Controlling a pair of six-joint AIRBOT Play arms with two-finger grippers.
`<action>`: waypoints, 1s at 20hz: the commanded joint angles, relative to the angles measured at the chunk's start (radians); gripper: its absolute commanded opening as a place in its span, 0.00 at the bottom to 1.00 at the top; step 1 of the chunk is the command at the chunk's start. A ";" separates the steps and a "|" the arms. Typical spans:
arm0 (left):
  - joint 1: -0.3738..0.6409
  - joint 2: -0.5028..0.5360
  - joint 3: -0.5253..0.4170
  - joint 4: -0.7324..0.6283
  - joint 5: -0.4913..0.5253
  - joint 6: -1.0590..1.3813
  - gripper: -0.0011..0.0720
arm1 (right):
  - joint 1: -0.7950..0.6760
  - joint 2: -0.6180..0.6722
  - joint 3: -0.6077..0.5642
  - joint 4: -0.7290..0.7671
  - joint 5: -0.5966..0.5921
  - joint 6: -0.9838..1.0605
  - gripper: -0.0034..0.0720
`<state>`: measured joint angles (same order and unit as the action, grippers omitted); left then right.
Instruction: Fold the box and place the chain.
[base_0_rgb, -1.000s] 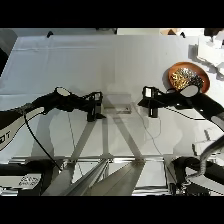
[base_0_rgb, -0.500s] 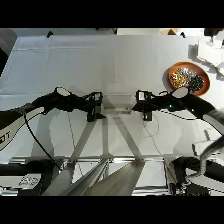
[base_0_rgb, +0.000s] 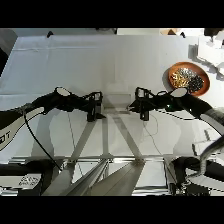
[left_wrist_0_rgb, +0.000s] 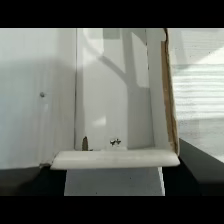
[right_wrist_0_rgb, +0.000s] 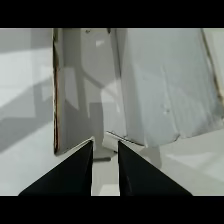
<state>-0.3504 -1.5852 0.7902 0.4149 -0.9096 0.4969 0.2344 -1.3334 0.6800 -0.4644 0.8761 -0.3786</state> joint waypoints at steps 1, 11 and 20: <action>0.000 0.000 0.000 0.000 0.000 0.000 0.30 | 0.001 -0.002 0.000 0.044 -0.003 -0.001 0.33; 0.000 0.000 0.000 0.000 0.000 0.000 0.30 | 0.000 0.004 0.000 -0.039 0.024 0.016 0.06; 0.000 0.000 0.000 0.000 0.000 0.000 0.30 | -0.155 0.315 0.000 -0.252 -0.069 0.591 0.06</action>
<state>-0.3504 -1.5852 0.7902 0.4149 -0.9092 0.4973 0.1646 -1.1034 0.6800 -0.6426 0.8314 -0.0597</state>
